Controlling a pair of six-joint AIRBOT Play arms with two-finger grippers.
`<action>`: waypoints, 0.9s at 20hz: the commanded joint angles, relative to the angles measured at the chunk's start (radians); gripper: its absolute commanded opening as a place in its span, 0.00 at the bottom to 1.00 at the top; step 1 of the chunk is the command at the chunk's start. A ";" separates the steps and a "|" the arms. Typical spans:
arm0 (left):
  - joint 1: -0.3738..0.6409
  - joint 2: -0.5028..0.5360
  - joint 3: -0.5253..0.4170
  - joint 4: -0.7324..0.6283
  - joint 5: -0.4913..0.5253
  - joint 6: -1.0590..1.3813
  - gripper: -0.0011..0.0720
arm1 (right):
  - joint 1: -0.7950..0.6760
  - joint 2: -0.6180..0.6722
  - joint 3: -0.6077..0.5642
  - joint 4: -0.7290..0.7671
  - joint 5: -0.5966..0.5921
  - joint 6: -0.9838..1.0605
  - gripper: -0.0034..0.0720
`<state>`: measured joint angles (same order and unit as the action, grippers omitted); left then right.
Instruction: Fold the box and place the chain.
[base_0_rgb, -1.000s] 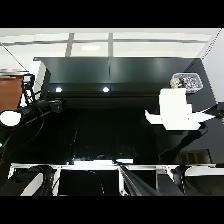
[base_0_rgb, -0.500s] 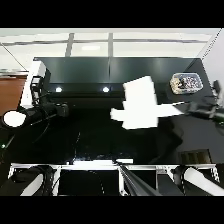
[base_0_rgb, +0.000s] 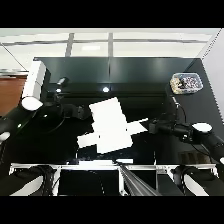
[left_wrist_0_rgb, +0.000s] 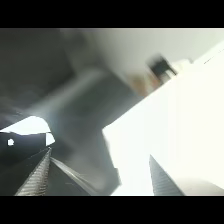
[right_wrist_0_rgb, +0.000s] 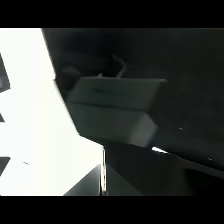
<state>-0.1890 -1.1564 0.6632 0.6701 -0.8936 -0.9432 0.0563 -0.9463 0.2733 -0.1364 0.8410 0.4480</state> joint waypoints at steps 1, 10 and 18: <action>-0.004 -0.233 0.097 -0.110 -0.322 0.058 0.99 | 0.096 0.009 -0.011 0.034 -0.085 -0.001 0.06; -0.079 -0.422 0.199 -0.065 -0.458 0.289 0.63 | 0.095 0.009 -0.011 0.031 -0.087 -0.002 0.06; -0.077 -0.439 0.299 0.007 -0.507 0.366 0.05 | 0.093 0.009 0.037 -0.135 -0.115 -0.008 0.82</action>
<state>-0.2653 -1.5906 0.9287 0.6617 -1.3716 -0.6197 0.1497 -0.9382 0.2794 -0.1654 0.7383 0.4408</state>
